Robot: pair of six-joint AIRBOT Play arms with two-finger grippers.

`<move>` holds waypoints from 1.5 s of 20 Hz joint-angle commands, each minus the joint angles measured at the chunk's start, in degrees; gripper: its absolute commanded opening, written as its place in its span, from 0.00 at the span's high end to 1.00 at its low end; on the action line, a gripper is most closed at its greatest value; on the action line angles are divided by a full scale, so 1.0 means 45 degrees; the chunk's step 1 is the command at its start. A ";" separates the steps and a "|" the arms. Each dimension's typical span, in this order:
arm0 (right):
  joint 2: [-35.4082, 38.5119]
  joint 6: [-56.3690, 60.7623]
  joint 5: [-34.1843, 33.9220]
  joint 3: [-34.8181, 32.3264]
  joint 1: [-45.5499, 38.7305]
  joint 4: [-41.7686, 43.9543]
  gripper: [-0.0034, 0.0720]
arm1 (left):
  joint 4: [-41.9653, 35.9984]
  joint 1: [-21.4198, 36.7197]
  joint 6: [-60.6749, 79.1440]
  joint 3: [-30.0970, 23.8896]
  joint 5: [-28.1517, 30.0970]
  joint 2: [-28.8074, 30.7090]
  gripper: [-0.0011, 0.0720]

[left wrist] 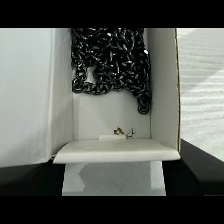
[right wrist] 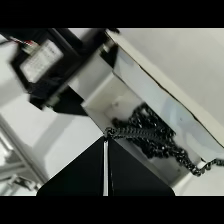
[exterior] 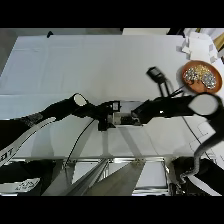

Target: Fold the box and place the chain.

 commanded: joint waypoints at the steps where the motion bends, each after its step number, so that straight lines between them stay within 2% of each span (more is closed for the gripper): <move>1: -0.1787 0.0243 -0.0976 -0.0573 0.0976 -0.0593 0.94 | 0.0005 0.0010 0.0005 0.0005 0.0005 0.0005 0.45; 2: -0.2152 0.0248 -0.1200 -0.0646 0.1263 -0.0597 0.94 | 0.0005 0.0010 0.0005 0.0000 0.0000 0.0005 0.45; 3: -0.2370 0.0243 -0.1418 -0.0656 0.1496 -0.0597 0.88 | 0.0005 0.0010 0.0005 0.0000 0.0000 0.0005 0.45; 5: -0.2278 0.0306 -0.1860 -0.0651 0.1734 -0.0544 0.63 | 0.0005 0.0010 0.0005 0.0005 0.0000 0.0005 0.45; 6: -0.2016 0.0325 -0.1880 -0.0622 0.1710 -0.0568 0.59 | 0.0005 0.0010 0.0005 0.0005 0.0005 0.0005 0.45; 9: -0.0602 0.1360 -0.1423 -0.0418 0.1064 -0.1341 0.59 | 0.0005 0.0010 0.0005 0.0000 0.0000 0.0005 0.45; 13: 0.1826 0.4478 -0.0194 0.0262 -0.0670 -0.5231 0.59 | 0.0005 0.0010 0.0005 0.0005 0.0000 0.0005 0.45; 17: 0.2497 0.4668 0.1943 0.0505 -0.2798 -0.6878 0.59 | 0.0005 0.0010 0.0005 0.0005 0.0000 0.0005 0.45; 20: 0.1588 0.4658 0.1753 0.0510 -0.3803 -0.7339 0.59 | 0.0005 0.0010 0.0005 0.0005 0.0000 0.0005 0.45; 23: -0.0821 0.4653 0.1064 0.0772 -0.4308 -0.7490 0.59 | 0.0005 0.0010 0.0005 0.0005 0.0005 0.0005 0.45; 25: -0.2900 0.4609 0.1137 0.1525 -0.4333 -0.7543 0.48 | 0.0005 0.0010 0.0005 0.0000 0.0000 0.0005 0.45; 27: -0.4454 0.4605 0.1394 0.2487 -0.4206 -0.7558 0.44 | 0.0005 0.0005 0.0005 0.0005 0.0000 0.0005 0.45; 30: -0.5513 0.4609 0.1273 0.3245 -0.4056 -0.7606 0.41 | 0.0005 0.0010 0.0005 0.0000 0.0000 0.0005 0.45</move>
